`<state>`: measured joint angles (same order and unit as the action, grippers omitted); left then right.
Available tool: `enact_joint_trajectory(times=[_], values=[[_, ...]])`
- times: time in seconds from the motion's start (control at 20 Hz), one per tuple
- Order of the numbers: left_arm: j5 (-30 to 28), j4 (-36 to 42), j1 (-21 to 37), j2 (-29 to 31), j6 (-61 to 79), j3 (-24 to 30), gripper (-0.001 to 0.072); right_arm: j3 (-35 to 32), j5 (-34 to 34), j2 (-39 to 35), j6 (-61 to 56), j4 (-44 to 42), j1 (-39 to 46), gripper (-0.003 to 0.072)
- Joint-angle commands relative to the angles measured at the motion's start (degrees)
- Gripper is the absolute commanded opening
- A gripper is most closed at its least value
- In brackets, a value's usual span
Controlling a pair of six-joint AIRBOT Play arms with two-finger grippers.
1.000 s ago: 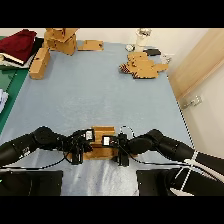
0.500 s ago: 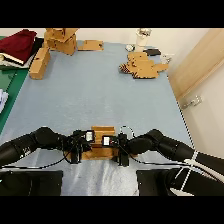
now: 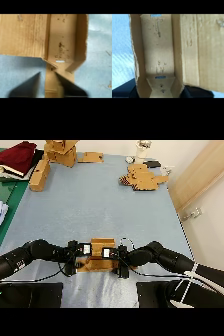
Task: Fold the box.
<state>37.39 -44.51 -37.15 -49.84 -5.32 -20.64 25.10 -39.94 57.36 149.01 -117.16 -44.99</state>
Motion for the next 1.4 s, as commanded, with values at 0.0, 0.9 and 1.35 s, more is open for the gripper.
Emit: enact_joint_trajectory(times=[0.0, 0.9, 1.35], values=[[6.54, -0.98, 0.44, 1.57, -0.44, 0.00, 0.0400, -0.04, 0.00, -0.04, 0.00, -0.02, -0.02, 0.0599], [-1.75, 11.85, -3.61, 0.85, -0.07, 0.00, 0.0036, -0.04, 0.00, -0.04, 0.00, -0.02, -0.02, 0.0599], [-6.19, 3.13, -2.82, 0.22, -0.28, 0.00, 0.0039, -0.04, 0.00, -0.04, 0.00, -0.02, -0.02, 0.0599]])
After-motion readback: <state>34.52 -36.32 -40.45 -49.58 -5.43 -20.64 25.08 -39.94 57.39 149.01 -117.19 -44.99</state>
